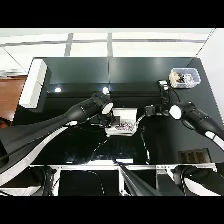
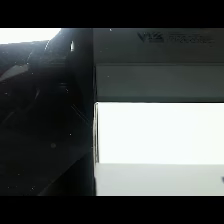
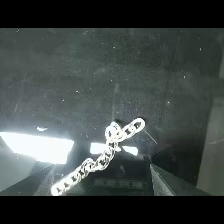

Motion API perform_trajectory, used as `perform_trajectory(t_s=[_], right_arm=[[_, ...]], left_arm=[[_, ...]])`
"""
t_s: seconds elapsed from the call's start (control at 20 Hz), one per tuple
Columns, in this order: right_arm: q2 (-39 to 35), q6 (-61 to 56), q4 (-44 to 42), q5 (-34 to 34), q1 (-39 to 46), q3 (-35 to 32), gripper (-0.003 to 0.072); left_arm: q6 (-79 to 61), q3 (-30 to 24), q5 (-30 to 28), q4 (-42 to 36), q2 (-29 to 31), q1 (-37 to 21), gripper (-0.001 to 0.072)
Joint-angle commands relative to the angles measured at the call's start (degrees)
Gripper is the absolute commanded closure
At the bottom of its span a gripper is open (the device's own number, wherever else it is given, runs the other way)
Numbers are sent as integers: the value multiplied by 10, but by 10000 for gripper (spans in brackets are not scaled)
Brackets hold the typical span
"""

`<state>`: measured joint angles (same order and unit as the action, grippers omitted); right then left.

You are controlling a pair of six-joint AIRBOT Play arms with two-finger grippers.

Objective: Fold the box and place the chain.

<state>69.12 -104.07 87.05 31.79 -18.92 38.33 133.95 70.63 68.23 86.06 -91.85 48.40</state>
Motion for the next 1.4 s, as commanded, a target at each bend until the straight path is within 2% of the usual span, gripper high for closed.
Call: perform_trajectory(t_s=[0.0, 0.05, 0.15, 0.25, 0.7, 0.75, 0.85, 0.9, 1.1, 1.2, 1.35], right_arm=[[31, -200, 137, 16, -46, 22, 7], [37, -203, 140, 16, -53, 28, 98], [47, -203, 140, 19, -61, 35, 104], [52, -203, 141, 24, -62, 36, 158], [63, -203, 135, 56, -62, 36, 160], [63, -203, 135, 60, -62, 36, 207], [63, -200, 135, 70, -62, 36, 608], [63, -198, 134, 71, -62, 36, 675], [56, -170, 129, 97, -62, 42, 674], [33, -48, 88, 159, -62, 63, 674], [-41, 123, 16, 265, -62, 111, 674]], left_arm=[[0, 0, 0, 0, 0, 0, 682], [0, 0, 0, 0, 0, 0, 682], [0, 0, 0, 0, 0, 0, 682], [0, 0, 1, 0, 0, 0, 682], [0, 0, 0, 0, 0, 0, 682], [0, 0, 0, 0, 0, 0, 681], [0, 0, 0, 0, 0, 0, 682], [0, 0, 0, 0, 0, 0, 682], [0, 0, 0, 0, 0, 0, 682], [0, 0, 0, 0, 0, 0, 682], [0, 0, 0, 0, 0, 0, 682]])
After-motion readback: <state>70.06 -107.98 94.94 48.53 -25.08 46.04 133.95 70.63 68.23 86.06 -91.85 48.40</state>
